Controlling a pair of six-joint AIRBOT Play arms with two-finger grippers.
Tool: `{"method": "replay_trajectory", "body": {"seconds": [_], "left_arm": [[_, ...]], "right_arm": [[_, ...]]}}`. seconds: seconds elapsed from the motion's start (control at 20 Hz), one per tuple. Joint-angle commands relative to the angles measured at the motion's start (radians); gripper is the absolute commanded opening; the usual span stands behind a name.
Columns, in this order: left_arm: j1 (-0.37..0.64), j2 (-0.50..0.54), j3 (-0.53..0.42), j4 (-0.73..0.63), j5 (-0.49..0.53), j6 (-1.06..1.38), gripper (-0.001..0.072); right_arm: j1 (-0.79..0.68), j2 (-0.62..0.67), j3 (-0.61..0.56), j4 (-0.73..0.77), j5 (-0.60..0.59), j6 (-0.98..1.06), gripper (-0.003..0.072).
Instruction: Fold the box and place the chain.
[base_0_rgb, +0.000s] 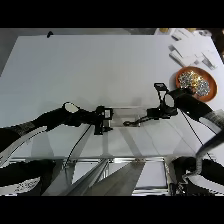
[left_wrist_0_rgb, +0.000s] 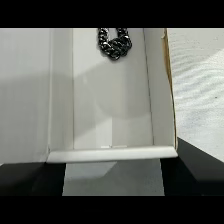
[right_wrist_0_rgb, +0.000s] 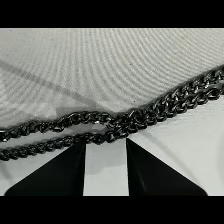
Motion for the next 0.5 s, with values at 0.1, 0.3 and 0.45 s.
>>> {"method": "replay_trajectory", "body": {"seconds": [0.1,0.3,0.45], "left_arm": [[0.001,0.0,0.0,0.0,0.0,0.0,0.0071],[0.001,0.0,0.0,0.0,0.0,0.0,0.0071],[0.001,0.0,0.0,0.0,0.0,0.0,0.0071]], "right_arm": [[0.0,-0.005,-0.003,-0.005,-0.005,0.009,0.0097],[0.006,0.005,-0.003,-0.001,0.002,-0.012,0.0018],[0.029,0.069,-0.003,-0.001,0.012,-0.042,0.0017]]}}
